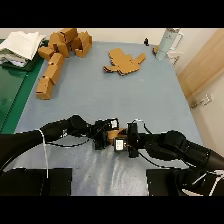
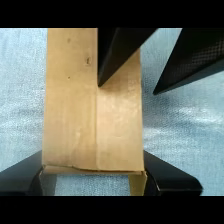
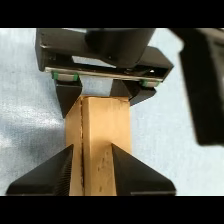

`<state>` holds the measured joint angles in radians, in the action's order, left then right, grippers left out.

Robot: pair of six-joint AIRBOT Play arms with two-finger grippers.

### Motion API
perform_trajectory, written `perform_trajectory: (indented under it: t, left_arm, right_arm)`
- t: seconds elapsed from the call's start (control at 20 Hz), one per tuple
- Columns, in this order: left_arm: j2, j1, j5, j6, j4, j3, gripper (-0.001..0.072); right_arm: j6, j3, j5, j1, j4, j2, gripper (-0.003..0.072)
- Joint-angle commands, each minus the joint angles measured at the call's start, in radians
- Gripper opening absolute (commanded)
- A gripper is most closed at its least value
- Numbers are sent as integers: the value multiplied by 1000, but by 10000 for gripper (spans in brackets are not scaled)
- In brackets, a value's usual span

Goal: Fold the box.

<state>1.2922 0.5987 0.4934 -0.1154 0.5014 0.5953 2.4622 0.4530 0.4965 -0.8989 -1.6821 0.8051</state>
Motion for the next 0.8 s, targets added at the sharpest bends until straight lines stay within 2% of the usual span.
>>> perform_trajectory:
  t: [0.0, 0.1, 0.15, 0.3, 0.35, 0.4, 0.5, 0.6, 0.75]
  left_arm:
    - [0, 0, -1, 0, 0, 1, 535]
    - [0, 0, -1, 0, 0, 1, 535]
    - [0, 0, -1, 0, 0, 1, 535]
    - [0, 0, -1, 0, 0, 1, 534]
    - [0, 0, -1, 0, 0, 1, 534]
    - [0, 0, -1, 0, 0, 1, 535]
    - [0, 0, 0, 0, 0, 1, 535]
    - [0, 0, -1, 0, 0, 1, 535]
    - [0, 0, -1, 0, 0, 1, 535]
  right_arm:
    - [0, 1, -9, 0, 2, 19, 362]
    - [0, 1, -10, 0, 5, 19, 354]
    - [0, 1, -10, 0, 15, 19, 295]
    - [0, 1, -21, 0, 47, 19, 274]
    - [0, 1, -21, 0, 50, 18, 155]
    - [0, 1, -21, 0, 51, 18, 115]
    - [0, 1, -21, 0, 51, 18, 115]
    - [0, 1, -21, 0, 51, 18, 78]
    - [0, 1, -18, 0, 51, 16, 79]
